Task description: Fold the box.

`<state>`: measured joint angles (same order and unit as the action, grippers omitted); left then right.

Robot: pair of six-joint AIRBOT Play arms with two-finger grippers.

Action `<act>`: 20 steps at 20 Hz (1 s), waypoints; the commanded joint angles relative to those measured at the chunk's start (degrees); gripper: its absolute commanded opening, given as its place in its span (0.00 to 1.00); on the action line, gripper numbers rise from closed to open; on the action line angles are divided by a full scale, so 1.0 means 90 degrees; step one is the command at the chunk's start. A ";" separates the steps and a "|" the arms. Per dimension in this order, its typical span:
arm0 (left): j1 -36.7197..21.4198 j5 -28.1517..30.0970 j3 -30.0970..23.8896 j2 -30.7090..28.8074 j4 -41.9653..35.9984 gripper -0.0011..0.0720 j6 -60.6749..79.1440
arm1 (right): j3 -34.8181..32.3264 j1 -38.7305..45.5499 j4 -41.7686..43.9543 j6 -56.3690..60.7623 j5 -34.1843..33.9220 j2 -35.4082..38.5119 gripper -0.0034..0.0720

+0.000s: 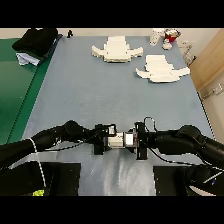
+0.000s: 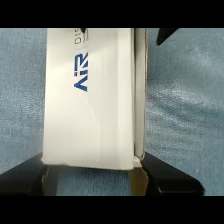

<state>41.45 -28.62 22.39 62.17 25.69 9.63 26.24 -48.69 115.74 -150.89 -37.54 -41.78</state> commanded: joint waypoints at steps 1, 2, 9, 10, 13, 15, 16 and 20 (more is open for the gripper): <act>-0.0002 0.0000 -0.0002 0.0000 -0.0002 0.59 0.0000 | 0.0005 0.0017 0.0585 0.0476 0.0070 0.0260 0.61; -0.0002 0.0000 -0.0002 0.0000 0.0000 0.59 0.0000 | 0.0002 0.0017 0.0799 0.0823 0.0131 0.0313 0.61; -0.0002 0.0000 -0.0002 0.0000 -0.0002 0.59 0.0000 | -0.1175 -0.0250 0.1880 0.2594 0.2399 0.0658 0.11; -0.0002 0.0000 -0.0002 0.0000 0.0000 0.59 0.0000 | -0.1367 -0.0427 0.1870 0.2788 0.2771 0.0702 0.11; 0.0000 0.0000 -0.0002 0.0000 0.0000 0.59 0.0000 | -0.1758 -0.0831 0.1855 0.3215 0.3534 0.0712 0.11; 0.0000 0.0000 -0.0002 0.0000 0.0000 0.59 0.0000 | -0.1882 -0.0918 0.1843 0.3220 0.3553 0.0699 0.11; -0.0002 0.0000 -0.0002 0.0000 0.0000 0.59 0.0000 | -0.1931 -0.0952 0.1836 0.3220 0.3570 0.0661 0.11; -0.0002 0.0000 -0.0002 0.0000 0.0000 0.59 0.0000 | -0.1960 -0.0954 0.1838 0.3228 0.3589 0.0214 0.11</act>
<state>41.45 -28.62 22.39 62.17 25.69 9.63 9.32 -56.80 132.22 -122.67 -6.44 -37.74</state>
